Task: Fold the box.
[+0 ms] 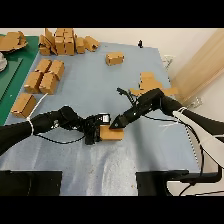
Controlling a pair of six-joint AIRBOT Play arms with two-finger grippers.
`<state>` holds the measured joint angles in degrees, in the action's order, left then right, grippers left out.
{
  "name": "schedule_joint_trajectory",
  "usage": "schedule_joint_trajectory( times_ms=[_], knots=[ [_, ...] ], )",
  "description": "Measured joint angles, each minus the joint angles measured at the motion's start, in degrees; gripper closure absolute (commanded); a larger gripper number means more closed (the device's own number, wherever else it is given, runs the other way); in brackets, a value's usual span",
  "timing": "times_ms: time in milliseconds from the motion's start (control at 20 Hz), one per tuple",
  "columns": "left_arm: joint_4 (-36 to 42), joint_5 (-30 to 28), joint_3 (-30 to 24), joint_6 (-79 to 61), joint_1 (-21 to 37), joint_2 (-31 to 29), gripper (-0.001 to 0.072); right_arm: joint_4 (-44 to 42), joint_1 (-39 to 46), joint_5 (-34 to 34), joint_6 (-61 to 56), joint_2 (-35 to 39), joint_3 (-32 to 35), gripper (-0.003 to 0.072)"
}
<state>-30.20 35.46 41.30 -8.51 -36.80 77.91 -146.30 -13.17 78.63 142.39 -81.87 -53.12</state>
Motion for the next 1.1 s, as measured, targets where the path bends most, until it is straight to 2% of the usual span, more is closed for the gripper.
schedule_joint_trajectory(
  times_ms=[200,350,400,450,500,550,650,700,850,900,1100],
  knots=[
    [0.0,0.0,0.0,0.0,0.0,0.0,0.0273,5.0,-3.7,-9.2,-2.1,6.0,6.3,0.0684],
    [0.0,0.0,0.0,0.0,0.0,0.0,0.0273,8.3,-6.5,-17.3,-2.4,10.6,7.6,0.0681],
    [0.0,0.1,0.0,0.0,0.0,0.0,0.0273,9.8,-7.2,-19.5,-1.8,11.9,7.5,0.0637],
    [0.0,0.1,0.0,0.0,0.0,0.0,0.0273,10.8,-8.0,-21.3,-1.0,13.0,7.1,0.0541],
    [0.0,0.1,0.0,0.0,0.0,0.0,0.0273,11.7,-8.7,-22.2,0.0,14.3,6.8,0.0421],
    [0.0,0.1,0.0,0.0,0.0,0.0,0.0273,12.5,-9.3,-22.9,0.9,15.6,6.6,0.0363],
    [0.0,0.1,0.0,0.0,0.0,0.0,0.0274,13.5,-10.4,-24.3,2.3,17.5,6.3,0.0343],
    [0.0,0.1,0.0,0.0,0.0,0.0,0.0273,14.1,-10.8,-24.6,3.0,18.2,6.2,0.0303],
    [0.0,0.2,0.0,0.0,0.0,0.0,0.0273,15.4,-12.4,-24.0,3.9,19.4,6.0,0.03],
    [0.0,0.1,0.0,0.0,0.0,0.0,0.0273,16.1,-13.0,-23.2,4.1,19.6,6.0,0.0251],
    [0.0,0.1,0.0,0.0,0.0,0.0,0.0273,20.5,-15.5,-21.4,4.5,19.9,5.9,0.0242]
  ],
)
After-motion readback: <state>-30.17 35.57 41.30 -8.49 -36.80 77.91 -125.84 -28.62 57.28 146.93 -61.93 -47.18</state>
